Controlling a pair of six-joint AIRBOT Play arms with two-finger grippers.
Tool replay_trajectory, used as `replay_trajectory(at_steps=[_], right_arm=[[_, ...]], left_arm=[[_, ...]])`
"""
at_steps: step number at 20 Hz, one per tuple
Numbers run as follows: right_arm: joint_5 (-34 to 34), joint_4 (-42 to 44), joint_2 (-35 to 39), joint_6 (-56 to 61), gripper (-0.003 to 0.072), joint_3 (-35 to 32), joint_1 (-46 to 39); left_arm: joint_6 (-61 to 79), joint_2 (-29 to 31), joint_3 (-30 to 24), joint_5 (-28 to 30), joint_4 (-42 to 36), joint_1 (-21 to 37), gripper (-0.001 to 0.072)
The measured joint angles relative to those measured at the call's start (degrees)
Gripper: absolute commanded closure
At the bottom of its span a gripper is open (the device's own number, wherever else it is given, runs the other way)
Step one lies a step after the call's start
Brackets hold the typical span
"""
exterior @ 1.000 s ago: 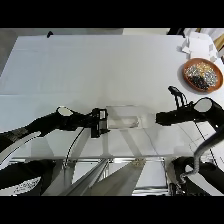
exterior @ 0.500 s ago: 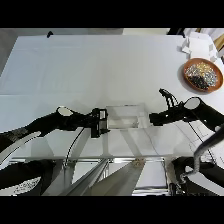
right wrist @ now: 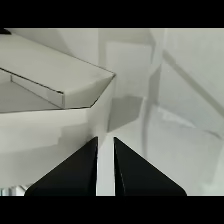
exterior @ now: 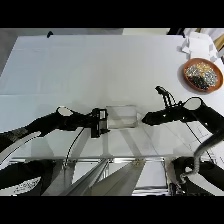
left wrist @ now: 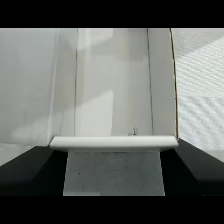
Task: Fold the box and place the chain.
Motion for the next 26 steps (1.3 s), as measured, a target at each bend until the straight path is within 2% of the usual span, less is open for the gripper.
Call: replay_trajectory(at_steps=[2,3,4,8,11,19,22,26], right_arm=[[0.52,0.24,1.75,-0.04,0.0478,0.00,0.11],[0.96,0.33,2.32,-0.04,0.0403,0.00,0.15],[1.20,0.33,2.80,-0.07,0.0364,0.00,0.20],[0.48,0.33,3.63,-0.04,0.0363,0.00,2.58],[-2.12,-0.11,3.82,1.29,0.0268,0.00,5.88],[-7.87,-9.60,3.63,12.72,0.0268,0.74,12.50],[-8.68,-13.57,1.92,17.62,0.0227,3.08,15.39],[-8.26,-20.31,-1.05,26.03,0.0227,6.60,20.17]], left_arm=[[0.00,0.00,0.00,0.00,0.00,0.00,0.0440],[0.00,0.00,0.00,0.00,0.00,0.00,0.0440],[0.00,0.00,0.00,0.00,0.00,0.00,0.0440],[0.00,0.00,0.00,0.00,0.00,0.00,0.0440],[0.00,0.00,-0.02,0.00,0.00,0.00,0.0440],[0.00,0.00,0.00,0.00,0.00,0.00,0.0440],[0.00,0.00,0.00,0.00,0.00,0.00,0.0440],[0.00,0.00,-0.02,0.00,0.00,0.00,0.0440]])
